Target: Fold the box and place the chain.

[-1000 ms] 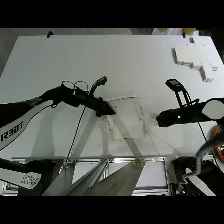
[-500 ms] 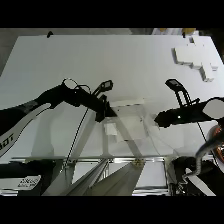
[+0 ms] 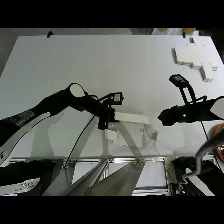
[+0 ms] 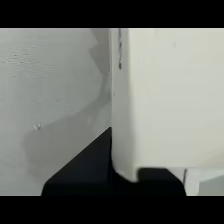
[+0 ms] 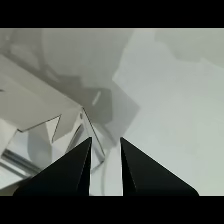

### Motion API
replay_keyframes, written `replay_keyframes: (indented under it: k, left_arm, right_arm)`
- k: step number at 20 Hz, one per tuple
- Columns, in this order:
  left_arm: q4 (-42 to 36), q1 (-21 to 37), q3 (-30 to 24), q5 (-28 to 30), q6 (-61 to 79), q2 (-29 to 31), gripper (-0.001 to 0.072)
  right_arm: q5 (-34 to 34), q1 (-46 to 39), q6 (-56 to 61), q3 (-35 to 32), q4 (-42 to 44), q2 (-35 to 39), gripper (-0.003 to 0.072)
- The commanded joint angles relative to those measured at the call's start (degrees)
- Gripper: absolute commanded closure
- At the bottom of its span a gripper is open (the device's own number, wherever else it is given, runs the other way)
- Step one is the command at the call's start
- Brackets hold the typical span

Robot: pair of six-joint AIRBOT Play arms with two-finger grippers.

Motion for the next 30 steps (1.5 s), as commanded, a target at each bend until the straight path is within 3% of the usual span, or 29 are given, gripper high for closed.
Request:
replay_keyframes:
  k: [1, 7, 18, 23, 30]
  left_arm:
    - [-2.1, -0.9, -0.5, 4.2, 3.6, -2.1, 0.0708]
    - [-11.5, -0.9, -0.5, 9.3, 10.3, -6.1, 0.0707]
    - [-11.3, -1.0, -0.5, 12.2, 10.4, -6.3, 0.0702]
    - [-3.7, -2.1, -0.5, 12.2, 10.6, -6.3, 0.0703]
    - [-2.3, -2.6, -0.5, 13.2, 10.6, -6.3, 0.0704]
  right_arm:
    - [0.3, 0.0, 0.0, 0.2, -0.4, 0.8, 0.0483]
    - [0.2, 0.0, 0.0, 0.2, -0.4, 0.8, 0.0483]
    - [-0.1, 0.0, -0.5, 0.2, -0.4, 0.7, 0.0485]
    - [0.0, 0.0, -0.5, 0.2, -0.4, 0.7, 0.0485]
    - [0.0, 0.0, -0.5, 0.2, -0.4, 0.7, 0.0485]
